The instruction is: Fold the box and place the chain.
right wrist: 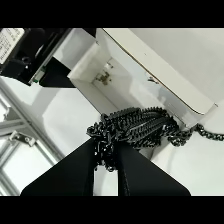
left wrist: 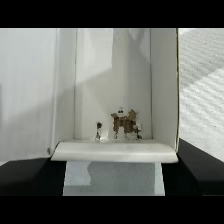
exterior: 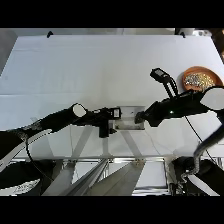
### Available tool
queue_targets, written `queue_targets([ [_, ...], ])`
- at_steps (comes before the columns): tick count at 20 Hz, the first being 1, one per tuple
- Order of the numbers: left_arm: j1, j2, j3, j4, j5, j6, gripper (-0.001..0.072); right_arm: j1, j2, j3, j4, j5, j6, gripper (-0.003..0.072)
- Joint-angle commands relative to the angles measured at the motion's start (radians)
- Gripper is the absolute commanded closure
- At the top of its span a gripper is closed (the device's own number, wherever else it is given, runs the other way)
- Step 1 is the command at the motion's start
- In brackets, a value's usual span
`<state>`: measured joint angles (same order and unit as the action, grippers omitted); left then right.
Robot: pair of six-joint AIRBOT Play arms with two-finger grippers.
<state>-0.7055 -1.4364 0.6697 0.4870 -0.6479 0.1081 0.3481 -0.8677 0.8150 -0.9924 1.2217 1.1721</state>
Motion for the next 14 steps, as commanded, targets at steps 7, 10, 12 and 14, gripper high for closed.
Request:
queue_targets([
  [7, 0.0, 0.0, 0.0, 0.0, 0.0, 0.0, 0.0576, 0.001, -0.002, -0.115, -0.017, -0.09, 0.005, 0.0609],
  [10, 0.0, 0.0, 0.0, 0.0, 0.0, 0.0, 0.0576, 0.001, -0.006, -0.187, -0.017, -0.145, 0.005, 0.0609],
  [12, 0.0, 0.0, 0.0, 0.0, 0.0, 0.0, 0.0576, 0.001, -0.013, -0.22, -0.017, -0.167, 0.005, 0.0609],
  [14, 0.0, 0.0, 0.0, 0.0, 0.0, 0.0, 0.0576, 0.001, -0.018, -0.241, -0.017, -0.212, 0.005, 0.0609],
])
